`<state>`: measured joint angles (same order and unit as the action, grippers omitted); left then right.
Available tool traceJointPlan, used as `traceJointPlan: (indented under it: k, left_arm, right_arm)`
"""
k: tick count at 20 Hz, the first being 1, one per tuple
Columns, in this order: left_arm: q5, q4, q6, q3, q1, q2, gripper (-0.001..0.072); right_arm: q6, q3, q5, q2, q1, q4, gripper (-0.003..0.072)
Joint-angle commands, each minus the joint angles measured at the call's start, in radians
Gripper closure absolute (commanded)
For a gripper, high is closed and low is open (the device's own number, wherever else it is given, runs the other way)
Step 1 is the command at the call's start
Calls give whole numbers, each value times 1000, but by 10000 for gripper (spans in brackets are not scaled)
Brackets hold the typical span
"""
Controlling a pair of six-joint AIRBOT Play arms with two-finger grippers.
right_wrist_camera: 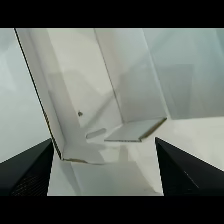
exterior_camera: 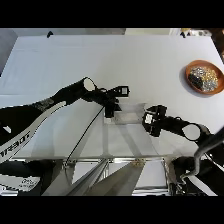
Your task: Fold the box and place the chain.
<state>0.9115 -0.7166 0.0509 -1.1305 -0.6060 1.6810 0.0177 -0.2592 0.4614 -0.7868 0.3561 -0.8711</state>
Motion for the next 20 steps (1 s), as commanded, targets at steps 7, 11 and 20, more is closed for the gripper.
traceJointPlan:
  k: [7, 11, 20]
  left_arm:
    - [2, -1, 0, 0, 0, 0, 699]
    - [2, -1, 0, 0, 0, 0, 699]
    - [2, -2, 0, 0, 0, 0, 699]
  right_arm:
    - [-254, -179, 262, -256, -190, 213, -21]
    - [-360, -181, 256, -265, -209, 220, -21]
    - [-518, -209, 342, -367, -272, 311, -19]
